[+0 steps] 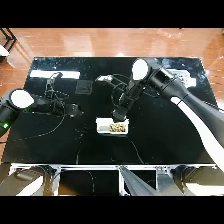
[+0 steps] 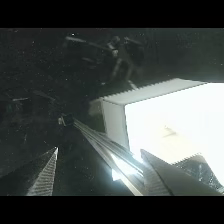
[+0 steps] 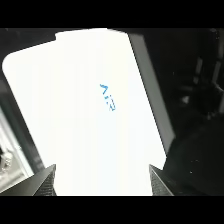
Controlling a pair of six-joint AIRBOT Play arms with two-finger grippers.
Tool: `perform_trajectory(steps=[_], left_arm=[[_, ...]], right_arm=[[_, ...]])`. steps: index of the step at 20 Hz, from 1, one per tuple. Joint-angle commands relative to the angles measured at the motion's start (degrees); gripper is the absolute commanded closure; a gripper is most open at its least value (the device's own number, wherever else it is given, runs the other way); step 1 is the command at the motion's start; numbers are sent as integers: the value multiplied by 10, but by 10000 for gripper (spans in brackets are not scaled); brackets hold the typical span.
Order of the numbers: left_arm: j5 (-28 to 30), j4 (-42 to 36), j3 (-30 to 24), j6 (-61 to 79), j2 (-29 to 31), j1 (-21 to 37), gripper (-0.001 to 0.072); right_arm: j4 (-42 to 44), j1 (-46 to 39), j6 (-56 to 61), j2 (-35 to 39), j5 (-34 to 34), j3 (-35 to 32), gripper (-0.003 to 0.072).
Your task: Fold the box and place the chain.
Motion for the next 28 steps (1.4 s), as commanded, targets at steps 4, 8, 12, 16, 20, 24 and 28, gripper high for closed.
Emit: perform_trajectory(steps=[4, 8, 12, 16, 20, 24, 28], left_arm=[[8, 11, 0, -17, 0, 0, 84], [13, 21, 0, -31, 0, 0, 84], [12, 27, 0, -32, 0, 6, 83], [12, 28, 0, -41, 0, 13, 84], [10, 35, 0, -43, 0, 18, 84], [9, 36, 0, -43, 0, 18, 84], [7, 37, 0, -43, 0, 18, 83]], right_arm=[[-75, 41, 0, 1, -11, -7, -27], [-73, 41, -7, 1, 2, -7, -27], [-64, 41, -20, 1, 6, -9, -28], [-47, 41, -28, 1, 19, -9, -28], [-46, 41, -30, 0, 17, -9, -28], [-46, 41, -31, 0, 20, -9, -28], [-45, 41, -30, -3, 16, -16, -29]])
